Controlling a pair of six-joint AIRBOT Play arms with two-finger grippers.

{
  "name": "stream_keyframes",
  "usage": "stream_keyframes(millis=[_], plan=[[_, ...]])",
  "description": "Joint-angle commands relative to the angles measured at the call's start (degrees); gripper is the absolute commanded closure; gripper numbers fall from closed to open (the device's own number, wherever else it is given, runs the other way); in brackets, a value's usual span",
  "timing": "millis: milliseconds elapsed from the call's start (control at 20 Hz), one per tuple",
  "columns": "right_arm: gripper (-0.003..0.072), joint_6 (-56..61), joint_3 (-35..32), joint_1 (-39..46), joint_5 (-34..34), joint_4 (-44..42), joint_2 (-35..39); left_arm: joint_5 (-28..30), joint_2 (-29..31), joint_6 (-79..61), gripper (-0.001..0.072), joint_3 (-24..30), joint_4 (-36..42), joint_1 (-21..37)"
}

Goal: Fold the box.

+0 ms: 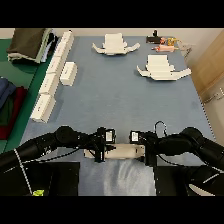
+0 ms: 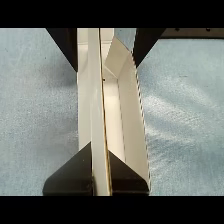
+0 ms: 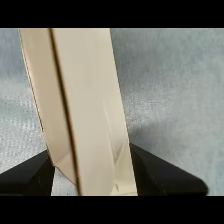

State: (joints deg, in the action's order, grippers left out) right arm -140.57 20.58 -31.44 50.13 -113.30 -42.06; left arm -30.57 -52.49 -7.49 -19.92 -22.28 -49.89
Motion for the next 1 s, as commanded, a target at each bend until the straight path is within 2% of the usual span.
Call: stream_keyframes(millis=[0, 200, 400, 650, 950], plan=[[-0.0032, -3.0, -0.5, 0.0, -1.8, -0.1, 0.2, 0.0, 0.0, 0.0, 0.0695, 0.0, 0.0, 0.0], [-0.0032, -14.3, -1.0, 2.8, -2.2, -5.5, -1.9, 0.0, 0.0, 0.0, 0.0695, 0.0, 0.0, 0.0], [-0.0033, -31.3, -0.9, 11.9, 6.3, -16.9, -4.9, 0.0, 0.0, 0.0, 0.0695, 0.0, 0.0, 0.0], [-0.0034, -31.3, -0.9, 13.1, 8.0, -17.7, -6.5, 0.0, 0.0, 0.0, 0.0695, 0.0, 0.0, 0.0], [-0.0034, -31.4, -0.9, 13.1, 3.6, -17.6, -7.6, 0.0, 0.0, 0.0, 0.0695, 0.0, 0.0, 0.0]])
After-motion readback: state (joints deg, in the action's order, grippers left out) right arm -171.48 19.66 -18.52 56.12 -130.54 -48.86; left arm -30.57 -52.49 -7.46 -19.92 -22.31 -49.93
